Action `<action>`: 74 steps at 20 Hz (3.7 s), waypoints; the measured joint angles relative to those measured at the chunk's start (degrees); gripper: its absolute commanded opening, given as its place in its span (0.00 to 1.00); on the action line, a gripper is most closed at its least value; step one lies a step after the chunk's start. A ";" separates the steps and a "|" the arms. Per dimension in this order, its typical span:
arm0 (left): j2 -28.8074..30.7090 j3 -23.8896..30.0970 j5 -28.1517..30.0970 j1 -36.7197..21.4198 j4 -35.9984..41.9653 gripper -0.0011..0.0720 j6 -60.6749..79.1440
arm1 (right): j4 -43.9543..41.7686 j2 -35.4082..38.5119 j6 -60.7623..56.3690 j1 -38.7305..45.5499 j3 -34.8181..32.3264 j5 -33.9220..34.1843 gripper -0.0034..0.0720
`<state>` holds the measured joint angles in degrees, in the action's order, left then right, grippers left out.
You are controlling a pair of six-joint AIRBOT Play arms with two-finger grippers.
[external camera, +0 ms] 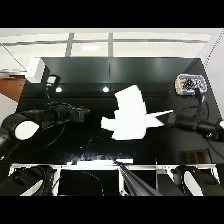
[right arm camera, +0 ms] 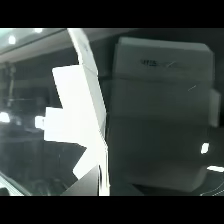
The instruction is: Fold the box and place the chain.
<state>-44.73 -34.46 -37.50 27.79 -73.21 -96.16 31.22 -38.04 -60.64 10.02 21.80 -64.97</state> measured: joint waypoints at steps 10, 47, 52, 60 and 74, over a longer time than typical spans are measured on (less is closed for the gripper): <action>-14.75 0.20 -13.20 -10.60 34.91 0.98 32.26 | 14.01 11.69 -9.42 -22.16 -4.55 11.30 0.10; -47.65 -11.89 -36.94 -5.77 50.84 0.05 78.86 | 30.08 10.95 -14.16 -24.50 0.70 10.49 0.97; -40.30 -11.89 -32.11 -4.17 41.97 0.05 78.86 | 47.50 10.95 -11.04 -20.96 11.30 6.62 0.97; -32.59 -11.89 -15.37 1.95 24.59 0.06 86.49 | 30.36 10.51 19.54 -20.22 1.36 8.07 0.97; -35.10 -11.93 -13.81 2.51 22.10 0.06 88.24 | 27.65 -5.31 24.41 -32.63 0.00 15.17 0.98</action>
<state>-79.83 -46.39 -51.31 30.30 -51.11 -7.92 58.87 -43.35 -36.23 -22.61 21.80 -49.80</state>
